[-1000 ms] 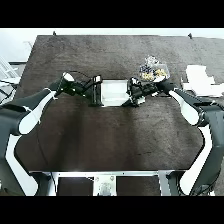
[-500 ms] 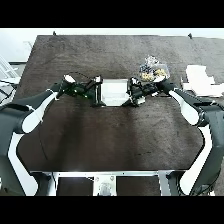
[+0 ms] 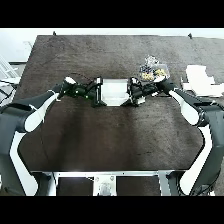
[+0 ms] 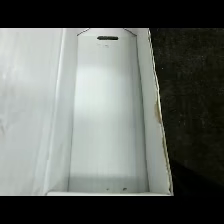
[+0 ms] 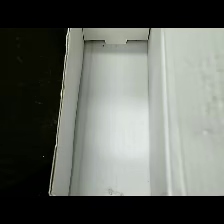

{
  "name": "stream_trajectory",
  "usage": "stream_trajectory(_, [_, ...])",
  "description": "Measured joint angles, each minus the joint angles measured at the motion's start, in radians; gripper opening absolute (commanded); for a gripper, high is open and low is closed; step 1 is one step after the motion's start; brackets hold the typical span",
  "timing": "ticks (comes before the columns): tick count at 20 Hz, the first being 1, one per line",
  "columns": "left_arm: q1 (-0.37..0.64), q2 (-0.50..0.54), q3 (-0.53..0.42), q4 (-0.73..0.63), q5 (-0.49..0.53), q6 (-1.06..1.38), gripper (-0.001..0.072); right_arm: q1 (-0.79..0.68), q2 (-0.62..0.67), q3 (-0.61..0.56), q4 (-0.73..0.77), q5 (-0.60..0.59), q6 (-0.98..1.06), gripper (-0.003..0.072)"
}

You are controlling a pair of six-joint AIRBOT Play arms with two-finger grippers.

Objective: Fold the box and place the chain.

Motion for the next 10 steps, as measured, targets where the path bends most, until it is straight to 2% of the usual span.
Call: stream_trajectory(10, [0.0,-0.008,0.0,-0.013,0.018,0.05,0.07,0.0,0.0,0.0,-0.002,0.002,-0.001,0.0509])
